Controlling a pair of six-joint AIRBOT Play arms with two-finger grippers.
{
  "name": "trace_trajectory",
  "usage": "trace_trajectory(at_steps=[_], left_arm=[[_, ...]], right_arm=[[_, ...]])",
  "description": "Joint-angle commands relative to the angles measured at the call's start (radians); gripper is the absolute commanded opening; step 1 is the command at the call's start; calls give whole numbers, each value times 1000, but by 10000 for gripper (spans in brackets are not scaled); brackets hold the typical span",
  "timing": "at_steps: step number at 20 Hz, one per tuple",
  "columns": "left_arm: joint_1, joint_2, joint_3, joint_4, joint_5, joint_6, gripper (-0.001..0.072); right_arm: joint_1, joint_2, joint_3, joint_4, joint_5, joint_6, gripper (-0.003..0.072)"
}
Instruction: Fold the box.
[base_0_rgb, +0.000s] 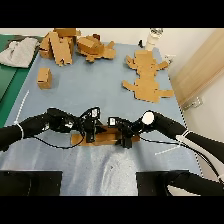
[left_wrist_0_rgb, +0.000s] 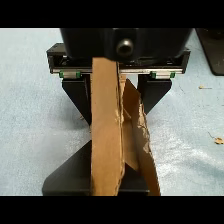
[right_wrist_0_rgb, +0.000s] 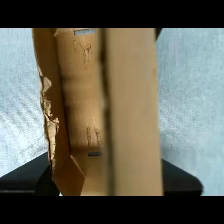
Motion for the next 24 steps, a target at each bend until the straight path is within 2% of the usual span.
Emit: trace_trajectory(at_steps=[1,15,17,21,24], left_arm=[[0,0,0,0,0,0,15],[0,0,0,0,28,0,18],[0,0,0,0,27,0,418],[2,2,0,0,29,1,417],[30,45,0,52,92,-2,417]], right_arm=[[1,0,0,-3,19,7,471],[1,0,0,-3,19,11,468],[1,0,0,-3,18,11,468],[1,0,0,-3,19,11,468],[1,0,0,-4,19,13,468]])
